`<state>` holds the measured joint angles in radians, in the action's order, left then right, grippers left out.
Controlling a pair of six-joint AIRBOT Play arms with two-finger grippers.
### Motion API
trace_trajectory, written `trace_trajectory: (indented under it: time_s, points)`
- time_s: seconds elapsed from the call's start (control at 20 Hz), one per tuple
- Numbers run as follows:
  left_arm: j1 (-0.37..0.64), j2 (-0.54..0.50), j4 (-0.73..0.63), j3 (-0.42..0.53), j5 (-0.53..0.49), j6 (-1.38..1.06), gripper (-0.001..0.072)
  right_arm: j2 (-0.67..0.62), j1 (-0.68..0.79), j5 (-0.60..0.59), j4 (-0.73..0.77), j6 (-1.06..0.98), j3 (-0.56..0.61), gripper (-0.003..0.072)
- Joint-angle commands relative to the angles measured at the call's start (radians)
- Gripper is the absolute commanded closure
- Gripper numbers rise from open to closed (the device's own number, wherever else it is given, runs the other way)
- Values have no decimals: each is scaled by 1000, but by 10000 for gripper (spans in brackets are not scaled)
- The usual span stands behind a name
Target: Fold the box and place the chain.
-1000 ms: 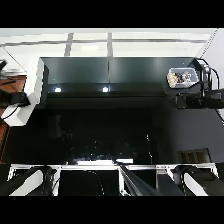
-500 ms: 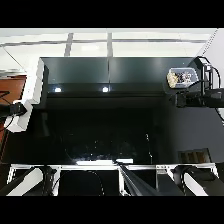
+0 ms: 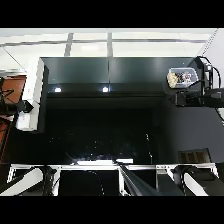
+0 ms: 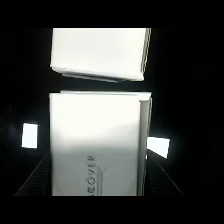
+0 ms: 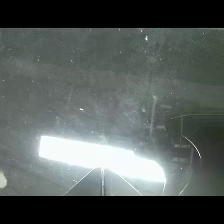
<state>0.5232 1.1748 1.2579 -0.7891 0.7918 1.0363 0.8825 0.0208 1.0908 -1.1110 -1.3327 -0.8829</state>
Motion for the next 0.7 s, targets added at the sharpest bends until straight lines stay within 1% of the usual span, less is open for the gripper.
trace_trajectory:
  time_s: [0.0,0.1,0.2,0.25,0.3,0.35,0.4,0.45,0.5,0.55,0.6,0.65]
  points:
    - [0,0,-18,-73,18,-10,-8,0,-5,-1,2,2,0,670]
    - [-12,-24,-23,-189,77,14,-7,0,-21,-11,3,6,0,670]
    - [-45,-60,-42,-318,141,119,-3,0,-52,-31,2,6,0,670]
    - [-67,-79,-43,-372,186,183,57,0,-74,-43,-3,6,1,670]
    - [-93,-100,-44,-418,245,263,331,0,-97,-61,-16,6,7,670]
    - [-130,-128,-48,-442,305,308,679,0,-121,-86,-31,6,25,670]
    - [-175,-167,-77,-435,325,306,685,0,-142,-127,-36,6,55,670]
    - [-240,-221,-109,-403,307,301,686,0,-161,-195,-37,6,100,670]
    - [-325,-286,-117,-344,259,286,686,0,-175,-286,-53,6,153,670]
    - [-411,-350,-85,-270,195,284,686,2,-179,-375,-77,5,201,670]
    - [-494,-412,-23,-182,119,314,686,2,-177,-446,-96,3,241,670]
    - [-570,-473,63,-82,48,386,685,2,-173,-460,-98,3,259,670]
